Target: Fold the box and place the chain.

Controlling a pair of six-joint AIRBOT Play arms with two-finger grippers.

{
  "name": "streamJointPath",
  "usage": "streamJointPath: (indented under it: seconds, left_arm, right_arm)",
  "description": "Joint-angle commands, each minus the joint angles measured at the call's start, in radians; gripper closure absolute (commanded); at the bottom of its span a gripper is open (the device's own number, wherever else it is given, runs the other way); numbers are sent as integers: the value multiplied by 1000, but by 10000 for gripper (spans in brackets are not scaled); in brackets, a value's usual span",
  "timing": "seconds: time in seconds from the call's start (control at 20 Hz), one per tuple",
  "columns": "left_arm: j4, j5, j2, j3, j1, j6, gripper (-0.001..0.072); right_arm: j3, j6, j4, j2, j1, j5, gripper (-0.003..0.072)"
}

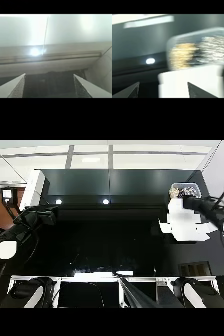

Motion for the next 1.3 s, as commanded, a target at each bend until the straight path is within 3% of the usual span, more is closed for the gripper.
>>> streamJointPath:
  seconds: [0.0, 0.2, 0.4, 0.5, 0.6, 0.65, 0.8, 0.85, 0.9, 0.95, 1.15, 1.25]
  left_arm:
    - [-9, 23, -30, 0, -32, 0, -1]
    - [-9, 24, -64, 0, -90, 0, -1]
    - [-9, 26, -111, 0, -150, 0, -1]
    - [-9, 26, -131, 0, -171, 0, -1]
    - [-9, 26, -144, 0, -182, 0, -1]
    - [-9, 26, -146, 0, -184, 0, -1]
    - [-9, 29, -147, 0, -184, 0, -1]
    - [-9, 30, -147, 0, -184, 0, -1]
    - [-9, 30, -147, 0, -184, 0, -1]
    - [-9, 30, -147, 0, -184, 0, -1]
    - [-10, 29, -146, 0, -184, -1, -1]
    - [-18, 30, -146, 0, -184, -1, -1]
  right_arm:
    - [173, 79, -82, -204, -293, 148, -33]
    - [420, 95, -138, -445, -622, 522, -33]
    - [521, -168, -78, -644, -696, 887, -32]
    - [541, -195, -125, -693, -674, 911, -31]
    - [543, -227, -159, -705, -646, 871, 162]
    - [543, -238, -177, -706, -633, 855, 205]
    - [547, -274, -198, -715, -608, 827, 232]
    - [547, -284, -198, -715, -602, 821, 445]
    - [547, -285, -198, -715, -599, 816, 514]
    - [548, -296, -193, -714, -596, 823, 647]
    - [547, -336, -161, -708, -573, 968, 670]
    - [520, -355, -69, -687, -552, 1016, 670]
